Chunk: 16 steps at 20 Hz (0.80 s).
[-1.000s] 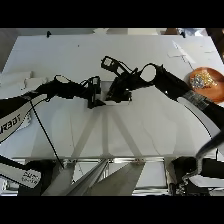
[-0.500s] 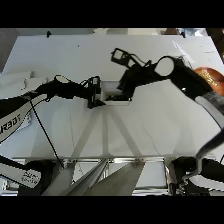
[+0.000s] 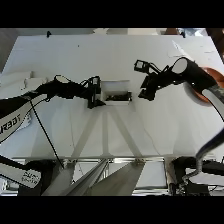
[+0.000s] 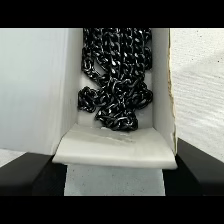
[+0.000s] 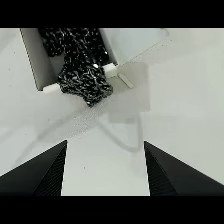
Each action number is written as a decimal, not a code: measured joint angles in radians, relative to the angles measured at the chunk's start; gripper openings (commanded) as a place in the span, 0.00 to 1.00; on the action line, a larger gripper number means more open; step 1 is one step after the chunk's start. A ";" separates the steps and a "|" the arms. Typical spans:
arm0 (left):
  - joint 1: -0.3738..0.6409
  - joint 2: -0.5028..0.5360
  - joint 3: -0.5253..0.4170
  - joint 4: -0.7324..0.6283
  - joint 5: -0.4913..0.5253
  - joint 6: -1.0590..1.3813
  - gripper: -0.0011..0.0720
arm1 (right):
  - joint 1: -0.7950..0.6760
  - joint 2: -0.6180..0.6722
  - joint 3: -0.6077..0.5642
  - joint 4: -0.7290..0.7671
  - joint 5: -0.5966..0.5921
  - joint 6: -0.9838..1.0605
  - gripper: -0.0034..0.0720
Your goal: Fold the box and place the chain.
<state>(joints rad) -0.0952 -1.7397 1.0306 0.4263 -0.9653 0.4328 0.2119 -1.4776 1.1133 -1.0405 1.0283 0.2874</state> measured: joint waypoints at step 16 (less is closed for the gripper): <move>0.000 0.000 0.000 0.001 0.001 0.000 0.53 | 0.075 -0.163 -0.011 0.126 -0.209 -0.203 0.06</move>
<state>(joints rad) -0.0948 -1.7397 1.0306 0.4271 -0.9646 0.4324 0.2867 -1.6405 1.1027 -0.9142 0.8192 0.0849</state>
